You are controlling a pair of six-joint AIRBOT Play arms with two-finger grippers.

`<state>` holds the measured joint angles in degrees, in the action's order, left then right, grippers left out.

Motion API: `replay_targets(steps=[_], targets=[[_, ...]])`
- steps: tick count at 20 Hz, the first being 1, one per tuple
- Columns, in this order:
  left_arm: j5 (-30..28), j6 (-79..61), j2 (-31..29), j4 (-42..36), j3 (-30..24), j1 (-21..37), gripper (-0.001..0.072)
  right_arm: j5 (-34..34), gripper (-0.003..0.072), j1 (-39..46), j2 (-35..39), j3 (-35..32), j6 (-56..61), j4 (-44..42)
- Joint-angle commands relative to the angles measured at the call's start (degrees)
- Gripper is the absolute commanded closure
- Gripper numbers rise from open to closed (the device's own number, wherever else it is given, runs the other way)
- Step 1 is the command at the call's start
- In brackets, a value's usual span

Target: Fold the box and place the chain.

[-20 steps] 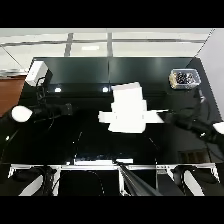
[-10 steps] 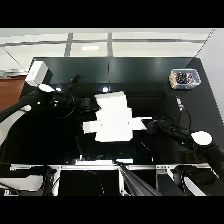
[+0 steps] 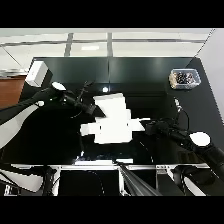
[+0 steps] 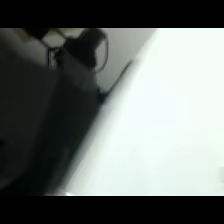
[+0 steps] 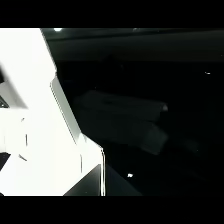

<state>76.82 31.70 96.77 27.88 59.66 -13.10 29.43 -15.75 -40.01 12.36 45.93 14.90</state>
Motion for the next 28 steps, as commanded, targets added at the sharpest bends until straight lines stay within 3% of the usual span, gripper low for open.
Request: replay_targets(steps=[1,3,5,6,7,10,11,13,14,16,17,20,23,25,28], targets=[[6.91,-4.15,0.28,4.5,2.27,-0.39,0.0337,0.09,0.0672,-0.09,0.02,0.0,0.17,-0.04],[7.82,-4.15,0.28,6.49,2.51,-0.26,0.0378,0.11,0.0672,-0.09,0.02,0.0,0.17,-0.04],[7.91,-4.17,0.35,7.48,2.51,-0.26,0.0511,0.11,0.0672,-0.09,0.02,0.0,0.17,-0.07],[7.93,-4.26,0.35,7.8,2.51,-0.28,0.0517,0.11,0.0672,-0.07,0.02,0.0,0.17,-0.07],[7.93,-4.31,0.35,7.89,2.51,-0.28,0.0572,0.11,0.0672,-0.09,0.02,0.0,0.17,-0.04],[7.91,-4.46,0.35,7.89,2.51,-0.26,0.0584,0.11,0.0672,-0.09,0.02,0.0,0.17,-0.02],[7.78,-4.57,0.35,7.87,2.51,-0.28,0.0663,0.11,0.0672,-0.07,0.02,0.0,0.15,-0.02],[7.69,-4.59,0.35,7.61,2.51,-0.28,0.0678,0.07,0.067,-0.09,0.02,0.0,0.13,0.33],[7.67,-4.74,0.35,7.52,2.51,-0.28,0.0679,-0.39,0.0643,-0.07,0.02,0.0,0.13,1.22],[7.69,-4.61,0.0,7.85,2.51,-0.26,0.0684,-2.49,0.0222,0.02,0.02,0.02,0.15,3.39],[7.67,-4.22,-0.85,8.7,2.51,-0.26,0.0685,-2.54,0.0068,0.61,0.02,0.44,0.13,4.92],[5.31,-3.1,-6.25,9.18,0.85,-0.74,0.0687,8.24,0.0055,3.89,0.04,6.4,0.13,18.95],[-10.88,-14.08,-15.21,9.16,-8.48,-5.07,0.0683,17.79,0.0055,3.85,0.04,13.44,-2.86,31.08],[-17.29,-22.82,-17.2,9.2,-11.54,-7.52,0.0681,18.88,0.0055,2.78,0.02,14.29,-9.22,32.44],[-17.88,-34.95,-16.76,9.07,-11.52,-9.99,0.0681,18.8,0.0055,-0.46,-0.04,13.4,-18.69,32.81]])
